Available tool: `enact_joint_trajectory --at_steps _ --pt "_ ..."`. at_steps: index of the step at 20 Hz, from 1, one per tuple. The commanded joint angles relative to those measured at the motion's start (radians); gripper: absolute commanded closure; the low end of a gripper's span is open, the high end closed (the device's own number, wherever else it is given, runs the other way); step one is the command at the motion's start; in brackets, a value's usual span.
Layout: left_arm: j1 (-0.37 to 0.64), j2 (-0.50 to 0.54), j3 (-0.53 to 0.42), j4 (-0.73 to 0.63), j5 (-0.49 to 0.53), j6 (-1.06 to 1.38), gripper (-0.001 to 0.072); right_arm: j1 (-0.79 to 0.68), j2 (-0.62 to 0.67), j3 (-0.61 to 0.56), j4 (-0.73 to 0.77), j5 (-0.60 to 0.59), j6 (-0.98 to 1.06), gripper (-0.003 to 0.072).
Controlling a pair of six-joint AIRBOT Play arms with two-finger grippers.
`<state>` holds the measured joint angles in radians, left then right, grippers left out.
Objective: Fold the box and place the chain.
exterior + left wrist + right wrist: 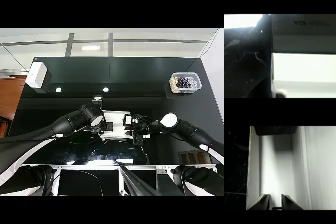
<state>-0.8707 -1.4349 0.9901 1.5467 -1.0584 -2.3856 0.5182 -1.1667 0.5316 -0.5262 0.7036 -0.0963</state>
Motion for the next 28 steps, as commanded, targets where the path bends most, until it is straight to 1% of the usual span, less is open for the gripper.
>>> enact_joint_trajectory --at_steps 1,3,4,5,6,7,8,9,10,11,12,14,15,16,17,19,21,22,23,25,27,28 --pt "0.0 0.0 0.001 -0.003 0.003 -0.001 0.0685 0.007 -0.014 -0.003 0.024 -0.018 0.017 0.0514" --pt "0.0 0.0 0.001 -0.003 0.003 -0.001 0.0685 0.007 -0.014 -0.003 0.025 -0.012 0.018 0.0512" --pt "0.0 0.0 0.001 -0.003 0.003 -0.001 0.0685 0.007 -0.014 -0.003 0.027 -0.013 0.018 0.0395" --pt "0.0 0.0 0.001 -0.003 0.003 -0.001 0.0685 0.007 -0.014 -0.003 0.028 -0.013 0.018 0.0296" --pt "0.0 0.0 0.001 -0.003 0.003 -0.001 0.0685 0.007 -0.014 -0.003 0.027 -0.012 0.018 0.0302" --pt "0.0 0.0 0.001 -0.003 0.003 -0.001 0.0685 0.007 -0.014 -0.003 0.018 -0.013 0.018 0.0482" --pt "0.0 0.0 0.001 -0.003 0.003 -0.001 0.0685 0.007 -0.014 -0.003 0.019 -0.013 0.018 0.048" --pt "0.0 0.0 0.001 -0.003 0.003 -0.001 0.0685 0.007 -0.014 -0.003 0.021 -0.016 0.023 0.0385" --pt "0.0 0.0 0.001 -0.003 0.003 -0.001 0.0685 0.007 -0.014 -0.003 0.02 -0.018 0.03 0.0382" --pt "0.0 0.0 0.001 -0.003 0.003 -0.001 0.0685 0.007 -0.014 -0.003 0.018 -0.02 0.037 0.0555" --pt "0.0 0.0 0.001 -0.003 0.003 -0.001 0.0685 0.006 -0.013 -0.003 0.017 -0.02 0.041 0.0683" --pt "0.0 0.0 0.001 -0.003 0.003 -0.001 0.0685 -0.004 0.006 -0.002 0.014 -0.015 0.11 0.0673" --pt "0.0 0.0 0.001 -0.003 0.003 -0.001 0.0684 -0.025 0.038 0.001 -0.006 0.001 0.198 0.0673" --pt "0.0 0.0 0.001 -0.003 0.001 -0.001 0.0684 -0.056 0.081 0.006 -0.045 0.031 0.321 0.0673" --pt "0.0 0.0 0.001 -0.003 -0.001 -0.001 0.0684 -0.103 0.139 0.013 -0.108 0.086 0.487 0.0672" --pt "0.0 0.0 0.001 -0.003 0.0 -0.001 0.0684 -0.235 0.257 0.03 -0.257 0.237 0.818 0.0672" --pt "0.0 0.0 0.001 -0.002 0.003 -0.001 0.0684 -0.41 0.346 0.031 -0.407 0.351 1.134 0.0673" --pt "0.0 0.0 0.001 -0.002 0.003 -0.001 0.0684 -0.504 0.361 0.031 -0.466 0.394 1.254 0.0672" --pt "0.0 0.0 0.001 -0.002 0.003 -0.001 0.0684 -0.603 0.359 0.024 -0.492 0.42 1.349 0.0673" --pt "0.0 0.0 0.001 -0.003 0.004 -0.001 0.0684 -0.762 0.357 -0.027 -0.463 0.409 1.513 0.0672" --pt "0.0 0.0 0.001 -0.003 0.003 -0.001 0.0684 -0.838 0.333 -0.096 -0.348 0.422 1.527 0.0672" --pt "0.0 0.0 0.001 -0.003 0.003 -0.001 0.0684 -0.839 0.31 -0.125 -0.288 0.428 1.505 0.0673"
